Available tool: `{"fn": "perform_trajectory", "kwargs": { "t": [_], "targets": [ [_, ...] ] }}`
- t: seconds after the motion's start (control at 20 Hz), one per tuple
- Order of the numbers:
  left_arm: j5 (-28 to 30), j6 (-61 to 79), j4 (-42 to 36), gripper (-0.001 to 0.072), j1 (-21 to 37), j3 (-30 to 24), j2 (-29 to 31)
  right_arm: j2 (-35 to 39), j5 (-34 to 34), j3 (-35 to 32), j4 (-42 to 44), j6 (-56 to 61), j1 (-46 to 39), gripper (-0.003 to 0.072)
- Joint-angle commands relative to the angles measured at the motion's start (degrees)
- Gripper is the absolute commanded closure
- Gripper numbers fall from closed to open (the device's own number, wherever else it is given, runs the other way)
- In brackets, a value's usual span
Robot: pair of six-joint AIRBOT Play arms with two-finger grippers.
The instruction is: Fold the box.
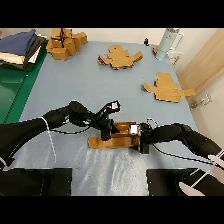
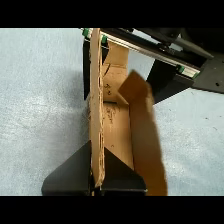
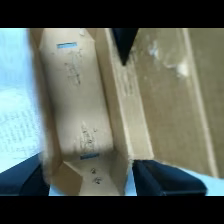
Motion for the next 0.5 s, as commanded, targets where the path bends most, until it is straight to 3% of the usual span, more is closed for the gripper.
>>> {"fn": "perform_trajectory", "kwargs": {
  "t": [0.0,0.45],
  "targets": [
    [0.04,0.00,0.02,0.0695,-0.04,0.00,-0.02,-0.26,-2.45,0.07,0.24,-0.04,0.07,-0.0019],
    [0.04,0.00,0.00,0.0694,-0.04,0.00,-0.02,0.02,-2.91,0.07,-0.02,0.50,0.13,-0.0019]
  ]
}}
